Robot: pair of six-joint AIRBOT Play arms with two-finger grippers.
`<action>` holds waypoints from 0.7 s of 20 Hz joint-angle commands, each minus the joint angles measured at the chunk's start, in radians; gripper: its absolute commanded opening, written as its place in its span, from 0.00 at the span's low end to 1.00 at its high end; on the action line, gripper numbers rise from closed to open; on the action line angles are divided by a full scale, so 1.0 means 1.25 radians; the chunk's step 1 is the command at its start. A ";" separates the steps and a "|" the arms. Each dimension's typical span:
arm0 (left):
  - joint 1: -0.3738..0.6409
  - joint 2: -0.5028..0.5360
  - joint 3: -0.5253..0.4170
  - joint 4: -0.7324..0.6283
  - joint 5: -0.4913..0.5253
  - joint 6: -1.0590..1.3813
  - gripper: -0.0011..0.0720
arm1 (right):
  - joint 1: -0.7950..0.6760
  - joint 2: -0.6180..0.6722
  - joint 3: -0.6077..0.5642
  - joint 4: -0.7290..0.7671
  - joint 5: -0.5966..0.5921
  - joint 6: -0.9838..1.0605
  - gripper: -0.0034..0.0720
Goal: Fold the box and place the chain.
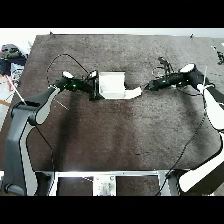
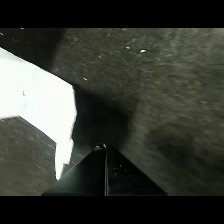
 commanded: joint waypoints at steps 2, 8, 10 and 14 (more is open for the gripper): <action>0.000 -0.001 0.000 0.000 0.000 -0.002 0.66 | 0.028 -0.071 0.000 0.122 0.086 0.009 0.06; 0.000 -0.001 0.000 0.000 0.000 -0.002 0.66 | 0.078 -0.077 0.030 0.184 0.105 -0.047 0.28; 0.000 -0.001 0.000 0.000 0.000 -0.002 0.66 | 0.079 -0.069 0.049 0.181 0.109 -0.020 0.29; 0.000 -0.001 0.000 0.000 0.000 -0.002 0.66 | 0.094 -0.070 0.088 0.136 0.123 0.054 0.68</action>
